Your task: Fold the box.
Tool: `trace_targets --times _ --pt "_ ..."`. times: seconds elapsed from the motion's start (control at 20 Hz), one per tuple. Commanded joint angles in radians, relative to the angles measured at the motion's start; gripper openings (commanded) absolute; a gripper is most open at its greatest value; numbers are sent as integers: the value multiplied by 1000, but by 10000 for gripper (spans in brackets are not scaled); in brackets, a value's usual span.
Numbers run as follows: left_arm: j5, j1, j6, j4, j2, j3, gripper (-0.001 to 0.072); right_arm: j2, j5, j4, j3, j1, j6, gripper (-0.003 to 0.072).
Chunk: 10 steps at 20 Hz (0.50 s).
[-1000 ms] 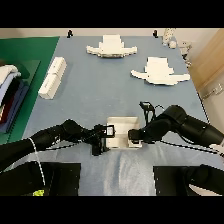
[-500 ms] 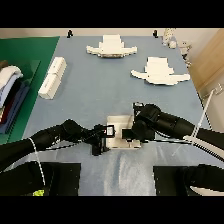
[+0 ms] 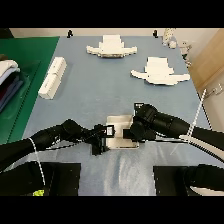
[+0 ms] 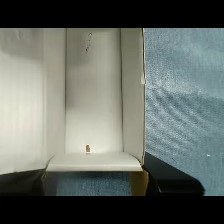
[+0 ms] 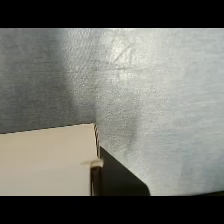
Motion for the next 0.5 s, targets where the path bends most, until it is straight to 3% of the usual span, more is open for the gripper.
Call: trace_targets --times 0.0,0.05,0.1,0.15,0.45 --pt "-1 1 -1 0 0 1 462 -1 -1 -5 1 -1 5 -2" --pt "-1 1 -1 0 0 1 462 -1 -1 -5 1 0 5 65" --pt "-1 1 -1 0 0 1 462 -1 -1 -5 1 0 5 352" --pt "-1 1 -1 0 0 1 462 -1 -3 -5 1 0 4 479" --pt "-1 1 -1 0 0 1 462 -1 -3 -6 1 -1 5 478"
